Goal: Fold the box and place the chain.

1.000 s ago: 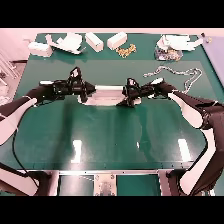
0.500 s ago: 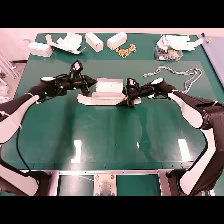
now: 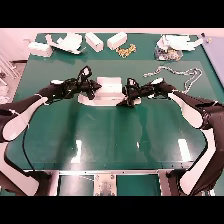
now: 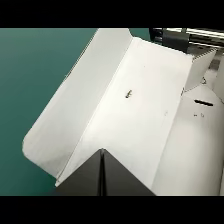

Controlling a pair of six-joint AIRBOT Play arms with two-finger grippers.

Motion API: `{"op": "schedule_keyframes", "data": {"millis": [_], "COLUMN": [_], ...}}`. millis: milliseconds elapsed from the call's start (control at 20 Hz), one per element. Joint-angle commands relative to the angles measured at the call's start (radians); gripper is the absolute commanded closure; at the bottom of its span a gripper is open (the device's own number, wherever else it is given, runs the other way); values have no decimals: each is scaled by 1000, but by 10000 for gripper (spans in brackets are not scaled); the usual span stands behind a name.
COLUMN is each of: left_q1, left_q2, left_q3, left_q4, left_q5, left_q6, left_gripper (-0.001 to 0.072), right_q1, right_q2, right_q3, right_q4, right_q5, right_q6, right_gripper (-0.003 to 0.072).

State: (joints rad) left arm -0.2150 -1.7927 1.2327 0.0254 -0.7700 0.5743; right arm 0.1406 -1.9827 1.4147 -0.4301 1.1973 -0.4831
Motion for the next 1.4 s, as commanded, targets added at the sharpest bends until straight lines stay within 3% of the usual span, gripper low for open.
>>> {"op": "schedule_keyframes", "data": {"millis": [0,600,850,900,950,1000,1100,1350], "left_q1": [-3,-3,-1,2,5,14,37,103], "left_q2": [-18,-26,10,33,56,76,124,208], "left_q3": [1,4,62,61,61,61,61,61], "left_q4": [4,19,26,39,49,70,179,480], "left_q5": [19,-8,-32,-35,-32,-40,-84,-306], "left_q6": [2,20,41,59,63,45,-28,-229], "left_gripper": [691,690,688,651,495,404,406,406], "right_q1": [0,0,0,0,0,0,0,0], "right_q2": [0,0,0,0,0,0,0,0], "right_q3": [0,0,0,0,0,0,0,0], "right_q4": [0,0,0,0,0,0,0,0], "right_q5": [0,0,0,0,0,0,0,0], "right_q6": [0,0,0,0,0,0,0,0], "right_gripper": [195,196,195,196,195,195,196,196]}}
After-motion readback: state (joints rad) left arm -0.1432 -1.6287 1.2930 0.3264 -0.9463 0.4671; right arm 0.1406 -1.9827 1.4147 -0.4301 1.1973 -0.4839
